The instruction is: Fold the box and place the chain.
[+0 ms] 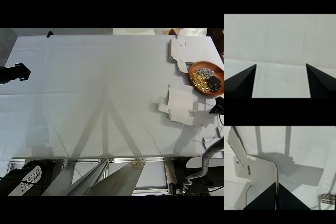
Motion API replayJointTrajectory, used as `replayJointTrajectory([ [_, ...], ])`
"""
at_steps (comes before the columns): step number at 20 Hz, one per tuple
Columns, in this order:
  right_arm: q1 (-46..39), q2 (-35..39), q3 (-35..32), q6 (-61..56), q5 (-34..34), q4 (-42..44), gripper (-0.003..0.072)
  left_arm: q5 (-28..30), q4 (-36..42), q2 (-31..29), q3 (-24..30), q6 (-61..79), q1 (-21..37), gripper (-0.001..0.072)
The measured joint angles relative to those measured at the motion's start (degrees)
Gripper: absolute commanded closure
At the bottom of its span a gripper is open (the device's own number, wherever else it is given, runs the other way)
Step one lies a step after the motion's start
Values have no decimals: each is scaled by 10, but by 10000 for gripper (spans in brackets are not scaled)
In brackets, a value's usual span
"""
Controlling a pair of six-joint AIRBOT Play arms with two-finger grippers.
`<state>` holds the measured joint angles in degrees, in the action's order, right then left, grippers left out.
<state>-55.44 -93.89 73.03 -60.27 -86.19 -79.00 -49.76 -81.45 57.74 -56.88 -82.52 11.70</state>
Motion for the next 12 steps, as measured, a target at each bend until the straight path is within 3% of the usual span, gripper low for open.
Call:
replayJointTrajectory([
  [12, 30, 56, -10, 31, -21, 104, 679, 0, 0, 0, 0, 0, 0, 11],
])
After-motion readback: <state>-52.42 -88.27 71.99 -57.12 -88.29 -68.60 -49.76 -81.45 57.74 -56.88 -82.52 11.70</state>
